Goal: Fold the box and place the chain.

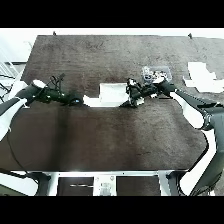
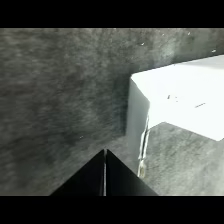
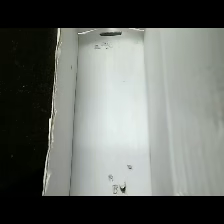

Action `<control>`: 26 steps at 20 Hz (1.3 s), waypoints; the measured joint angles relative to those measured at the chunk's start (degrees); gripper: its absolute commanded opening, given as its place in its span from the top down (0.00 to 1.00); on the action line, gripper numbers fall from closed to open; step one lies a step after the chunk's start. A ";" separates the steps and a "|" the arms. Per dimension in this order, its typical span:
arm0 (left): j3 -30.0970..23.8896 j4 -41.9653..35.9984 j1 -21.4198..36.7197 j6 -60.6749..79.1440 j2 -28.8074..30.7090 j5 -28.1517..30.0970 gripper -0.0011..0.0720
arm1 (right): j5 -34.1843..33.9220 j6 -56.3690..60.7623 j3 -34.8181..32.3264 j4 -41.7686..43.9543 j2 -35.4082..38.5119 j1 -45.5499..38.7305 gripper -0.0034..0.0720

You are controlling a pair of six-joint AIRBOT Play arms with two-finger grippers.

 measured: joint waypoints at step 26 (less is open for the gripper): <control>6.43 -11.21 -6.99 1.90 -3.72 -1.75 0.44 | 0.00 0.00 0.02 0.00 0.00 0.00 0.18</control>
